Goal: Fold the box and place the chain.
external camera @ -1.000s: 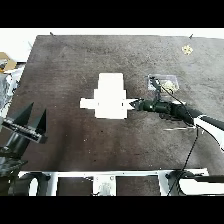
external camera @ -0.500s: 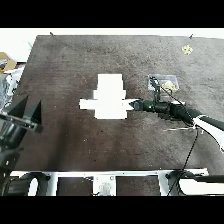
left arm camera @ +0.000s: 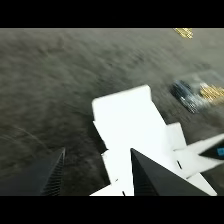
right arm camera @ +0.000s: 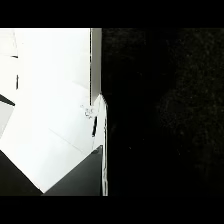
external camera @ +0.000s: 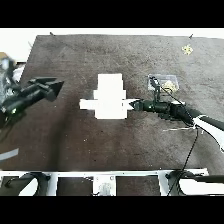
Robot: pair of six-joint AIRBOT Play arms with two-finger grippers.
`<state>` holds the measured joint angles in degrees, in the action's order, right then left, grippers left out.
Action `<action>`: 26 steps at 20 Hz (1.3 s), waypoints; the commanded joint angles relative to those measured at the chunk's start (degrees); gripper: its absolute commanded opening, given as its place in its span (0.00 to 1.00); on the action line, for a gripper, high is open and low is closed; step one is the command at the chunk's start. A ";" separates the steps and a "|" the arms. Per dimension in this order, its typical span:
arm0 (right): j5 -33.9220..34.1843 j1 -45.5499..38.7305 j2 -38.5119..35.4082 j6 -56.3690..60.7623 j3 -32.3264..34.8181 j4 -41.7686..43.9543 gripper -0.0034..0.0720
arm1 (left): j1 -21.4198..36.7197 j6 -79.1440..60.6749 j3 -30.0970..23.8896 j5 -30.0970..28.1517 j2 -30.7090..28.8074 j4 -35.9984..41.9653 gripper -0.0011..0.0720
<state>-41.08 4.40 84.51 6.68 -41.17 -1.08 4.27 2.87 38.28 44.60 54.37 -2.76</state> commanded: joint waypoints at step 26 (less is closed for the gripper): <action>-2.23 0.04 0.02 -5.62 -0.02 1.33 0.05 | -13.92 35.60 77.77 48.76 76.61 -22.80 0.63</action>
